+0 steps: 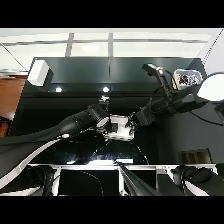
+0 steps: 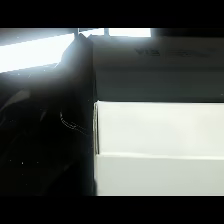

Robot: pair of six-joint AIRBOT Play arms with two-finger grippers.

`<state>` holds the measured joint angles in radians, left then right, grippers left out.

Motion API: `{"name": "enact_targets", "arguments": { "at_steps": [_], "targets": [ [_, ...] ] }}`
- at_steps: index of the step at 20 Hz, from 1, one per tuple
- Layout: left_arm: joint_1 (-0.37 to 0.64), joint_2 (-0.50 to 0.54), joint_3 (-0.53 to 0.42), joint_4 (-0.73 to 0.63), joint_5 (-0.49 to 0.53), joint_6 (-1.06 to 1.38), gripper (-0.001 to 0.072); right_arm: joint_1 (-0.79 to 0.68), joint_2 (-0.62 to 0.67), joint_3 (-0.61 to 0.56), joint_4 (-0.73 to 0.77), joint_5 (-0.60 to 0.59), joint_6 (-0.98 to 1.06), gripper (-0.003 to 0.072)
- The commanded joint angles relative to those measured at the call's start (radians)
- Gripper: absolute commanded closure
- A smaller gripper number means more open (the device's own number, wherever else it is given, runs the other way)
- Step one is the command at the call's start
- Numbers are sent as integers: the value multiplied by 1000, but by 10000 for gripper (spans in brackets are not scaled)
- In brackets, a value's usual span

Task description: Fold the box and place the chain.

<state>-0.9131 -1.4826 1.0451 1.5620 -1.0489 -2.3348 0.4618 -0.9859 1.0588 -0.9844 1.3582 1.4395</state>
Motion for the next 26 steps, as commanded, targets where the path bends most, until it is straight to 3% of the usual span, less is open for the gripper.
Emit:
{"name": "enact_targets", "arguments": {
  "at_steps": [1, 5, 6, 7, 8, 10, 12, 13, 16, 17, 18, 22, 26],
  "targets": [
    [0, 0, 0, 0, 1, 0, 682, 19, -7, -74, -8, -77, 0, 642],
    [0, 0, 0, 0, 1, 0, 682, 20, -12, -84, -10, -103, 0, 641],
    [0, 0, 0, 0, 1, 0, 683, 20, -12, -84, -10, -108, 0, 500],
    [0, 0, 0, 0, 1, 0, 683, 18, -12, -84, -14, -100, 0, 203],
    [0, 0, 0, 0, 1, 0, 683, 2, -10, -81, -22, -75, -4, 135],
    [0, 0, 0, 0, 1, 0, 683, -69, 17, -78, -36, -1, -52, 135],
    [0, 0, 0, 0, 0, 0, 683, -163, 77, -94, -150, 40, -79, 135],
    [0, 0, 0, 0, 0, 0, 682, -216, 127, -142, -198, 7, -103, 135],
    [0, 0, 0, 0, 1, 0, 682, -315, 254, -406, -195, -251, -204, 133],
    [0, 0, 0, 0, 1, 0, 682, -316, 256, -484, -190, -323, -246, 99],
    [0, 0, 0, 0, 1, 0, 683, -308, 249, -544, -177, -381, -317, -28],
    [0, 0, 0, 0, 0, 0, 683, -204, 206, -651, -112, -557, -811, -25],
    [0, 0, 0, 0, 0, 0, 683, -162, 45, -650, 176, -584, -1338, -18]
  ]
}}
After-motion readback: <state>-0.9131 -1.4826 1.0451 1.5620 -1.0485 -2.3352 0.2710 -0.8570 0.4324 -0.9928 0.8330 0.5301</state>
